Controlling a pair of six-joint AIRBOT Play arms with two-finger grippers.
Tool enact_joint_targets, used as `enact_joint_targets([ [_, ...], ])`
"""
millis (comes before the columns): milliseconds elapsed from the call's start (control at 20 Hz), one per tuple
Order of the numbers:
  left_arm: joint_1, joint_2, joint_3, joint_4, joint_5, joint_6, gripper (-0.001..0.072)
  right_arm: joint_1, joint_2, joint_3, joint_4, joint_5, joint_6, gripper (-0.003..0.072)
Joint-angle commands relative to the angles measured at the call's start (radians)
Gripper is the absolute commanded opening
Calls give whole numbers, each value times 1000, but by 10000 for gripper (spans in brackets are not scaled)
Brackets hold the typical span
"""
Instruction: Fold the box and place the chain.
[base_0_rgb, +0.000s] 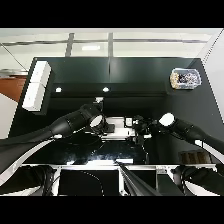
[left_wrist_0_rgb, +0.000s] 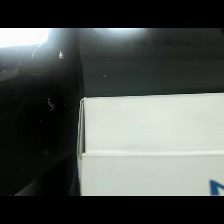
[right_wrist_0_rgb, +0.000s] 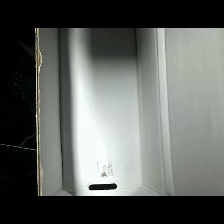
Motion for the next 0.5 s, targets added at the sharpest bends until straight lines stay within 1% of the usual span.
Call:
enact_joint_targets([
  [0,1,-5,2,3,1,-16,258,0,-1,0,0,0,0,529],
  [100,1,-7,2,3,2,-17,218,0,-1,0,0,0,0,529],
  [150,1,-7,2,3,5,-17,144,0,-1,0,0,0,0,529],
  [200,1,-7,2,5,6,-17,87,0,-1,0,0,0,0,529],
  [250,1,-7,2,6,8,-17,48,0,-1,0,0,0,0,528],
  [300,1,-7,2,6,9,-17,29,0,-1,0,0,0,0,529],
  [450,1,-7,2,6,9,-17,29,0,-1,-1,0,0,0,529],
])
